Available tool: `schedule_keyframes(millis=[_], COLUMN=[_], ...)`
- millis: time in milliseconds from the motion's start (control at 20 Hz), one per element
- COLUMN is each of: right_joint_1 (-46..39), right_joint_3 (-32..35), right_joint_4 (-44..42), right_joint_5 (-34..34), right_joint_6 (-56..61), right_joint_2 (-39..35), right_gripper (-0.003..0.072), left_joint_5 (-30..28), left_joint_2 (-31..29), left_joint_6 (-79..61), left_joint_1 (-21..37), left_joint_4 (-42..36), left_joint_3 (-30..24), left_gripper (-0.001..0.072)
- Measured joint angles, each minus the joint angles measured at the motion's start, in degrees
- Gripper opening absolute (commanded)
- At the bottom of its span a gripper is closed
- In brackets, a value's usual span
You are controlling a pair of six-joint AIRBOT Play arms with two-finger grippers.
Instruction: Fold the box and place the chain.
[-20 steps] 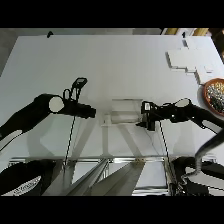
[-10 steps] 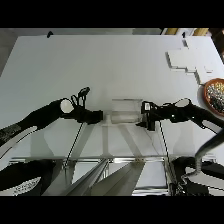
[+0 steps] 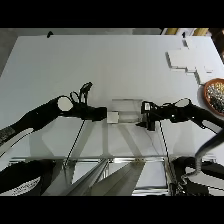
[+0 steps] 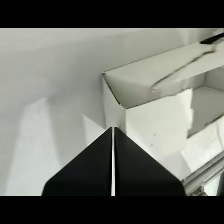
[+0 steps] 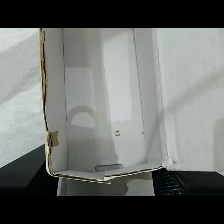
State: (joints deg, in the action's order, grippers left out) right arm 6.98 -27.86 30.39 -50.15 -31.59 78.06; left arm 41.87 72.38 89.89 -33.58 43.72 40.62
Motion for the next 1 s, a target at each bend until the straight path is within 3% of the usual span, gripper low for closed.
schedule_keyframes(millis=[150, 300, 450, 750, 1000], right_joint_1=[0.0, 0.0, 0.0, 0.0, 0.0], right_joint_3=[0.0, 0.0, 0.0, 0.0, 0.0], right_joint_4=[0.0, 0.02, 0.0, 0.02, 0.0], right_joint_5=[0.0, 0.0, 0.0, 0.0, 0.02], right_joint_6=[0.02, 0.0, 0.0, 0.0, 0.0], right_joint_2=[0.0, 0.0, 0.0, 0.0, 0.0], right_gripper=[0.0328, 0.0328, 0.0328, 0.0328, 0.0328], left_joint_5=[0.0, -0.02, -0.26, -0.92, 0.04], left_joint_2=[-0.26, -0.35, 0.0, 2.23, 4.15], left_joint_6=[-0.61, -0.85, -0.98, -0.42, 6.69], left_joint_1=[-1.09, -1.73, -2.6, -5.03, -6.64], left_joint_4=[-0.24, -0.39, -0.83, -0.28, 6.54], left_joint_3=[1.03, 1.46, 1.62, 2.91, 6.27], left_gripper=[0.0164, 0.0173, 0.0337, 0.0353, 0.0353])
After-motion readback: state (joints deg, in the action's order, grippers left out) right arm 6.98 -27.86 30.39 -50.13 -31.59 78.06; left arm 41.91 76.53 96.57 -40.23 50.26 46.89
